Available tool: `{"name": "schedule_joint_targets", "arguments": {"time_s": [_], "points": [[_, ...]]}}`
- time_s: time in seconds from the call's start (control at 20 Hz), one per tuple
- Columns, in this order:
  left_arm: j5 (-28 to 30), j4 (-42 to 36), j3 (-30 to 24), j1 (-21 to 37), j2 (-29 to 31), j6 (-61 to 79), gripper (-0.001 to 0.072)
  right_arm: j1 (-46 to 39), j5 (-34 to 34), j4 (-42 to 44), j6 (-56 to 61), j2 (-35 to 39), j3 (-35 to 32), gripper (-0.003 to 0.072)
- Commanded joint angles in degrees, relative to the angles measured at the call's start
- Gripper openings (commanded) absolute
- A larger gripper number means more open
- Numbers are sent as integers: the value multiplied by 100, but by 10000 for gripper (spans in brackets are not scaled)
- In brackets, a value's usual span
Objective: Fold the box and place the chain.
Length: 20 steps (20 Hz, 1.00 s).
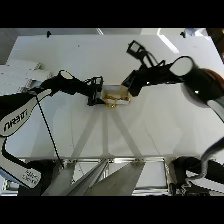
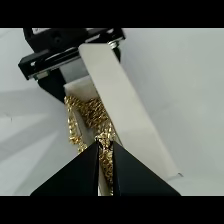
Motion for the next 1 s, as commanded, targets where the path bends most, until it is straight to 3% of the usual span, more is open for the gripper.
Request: {"name": "schedule_joint_targets", "arguments": {"time_s": [0.0,0.15,0.25,0.5,0.7,0.95], "points": [[2,2,2,2,4,2,296,127,72,-136,22,-562,7,13],[2,2,2,2,4,2,296,125,63,-341,61,-723,7,26],[2,2,2,2,4,0,296,125,98,-387,61,-702,7,231],[2,2,2,2,4,2,296,44,656,-678,57,-361,7,239],[2,2,2,2,4,0,296,-629,1486,-636,-280,-240,-26,239],[2,2,2,2,4,0,296,-1478,1414,-501,-1414,-422,-413,239]]}}
